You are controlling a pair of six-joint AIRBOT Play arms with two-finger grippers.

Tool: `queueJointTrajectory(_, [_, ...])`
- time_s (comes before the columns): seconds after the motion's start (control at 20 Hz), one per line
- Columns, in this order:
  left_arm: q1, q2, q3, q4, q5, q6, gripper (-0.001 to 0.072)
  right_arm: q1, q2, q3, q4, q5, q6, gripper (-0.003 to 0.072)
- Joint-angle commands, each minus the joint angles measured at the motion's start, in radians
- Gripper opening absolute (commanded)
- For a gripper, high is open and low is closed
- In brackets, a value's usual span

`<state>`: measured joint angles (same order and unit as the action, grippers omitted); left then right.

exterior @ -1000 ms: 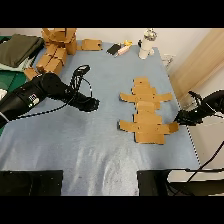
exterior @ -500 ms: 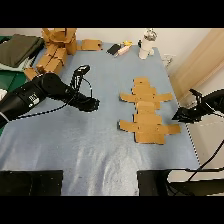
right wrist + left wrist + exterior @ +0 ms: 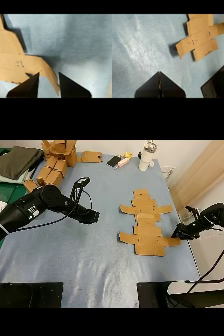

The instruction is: Fold the box.

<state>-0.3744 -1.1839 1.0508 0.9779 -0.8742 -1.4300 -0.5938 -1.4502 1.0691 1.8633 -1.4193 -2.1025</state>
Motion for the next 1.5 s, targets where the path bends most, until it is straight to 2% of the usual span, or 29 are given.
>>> queueJointTrajectory(0.0, [0.000, -0.001, 0.000, -0.021, -0.011, 0.000, 0.0014, 0.026, -0.001, -0.047, 0.066, -0.022, -0.039, 0.0355])
queueJointTrajectory(0.1, [0.001, -0.001, 0.000, -0.039, -0.032, 0.000, 0.0014, 0.068, -0.001, -0.083, 0.057, -0.012, -0.038, 0.0203])
queueJointTrajectory(0.15, [0.002, -0.001, 0.000, -0.040, -0.035, 0.000, 0.0015, 0.090, -0.001, -0.090, 0.072, -0.007, -0.038, 0.0064])
queueJointTrajectory(0.2, [0.003, -0.001, 0.000, -0.039, -0.035, 0.000, 0.0015, 0.114, -0.001, -0.090, 0.093, -0.007, -0.042, 0.0004])
queueJointTrajectory(0.25, [0.009, -0.001, 0.000, -0.040, -0.039, 0.001, 0.0017, 0.145, 0.000, -0.090, 0.127, -0.010, -0.045, 0.0004])
queueJointTrajectory(0.35, [0.032, -0.001, 0.000, -0.041, -0.071, 0.008, 0.0425, 0.216, 0.002, -0.090, 0.190, -0.036, -0.042, 0.0002])
queueJointTrajectory(0.55, [0.136, -0.001, 0.000, -0.117, -0.156, 0.062, 0.0411, 0.407, 0.060, -0.144, 0.387, -0.057, -0.019, 0.0001])
queueJointTrajectory(0.85, [0.334, -0.037, -0.029, -0.187, -0.290, 0.166, 0.0412, 0.696, 0.246, -0.375, 0.577, 0.180, -0.019, 0.0001])
queueJointTrajectory(1.05, [0.428, -0.085, -0.124, -0.324, -0.315, 0.273, 0.0412, 0.849, 0.280, -0.530, 0.650, 0.396, -0.081, 0.0001])
queueJointTrajectory(1.3, [0.499, -0.153, -0.196, -0.333, -0.366, 0.346, 0.0412, 0.970, 0.328, -0.575, 0.651, 0.512, -0.137, 0.0001])
queueJointTrajectory(1.45, [0.518, -0.176, -0.228, -0.319, -0.338, 0.350, 0.0412, 0.998, 0.365, -0.575, 0.645, 0.536, -0.142, 0.0001])
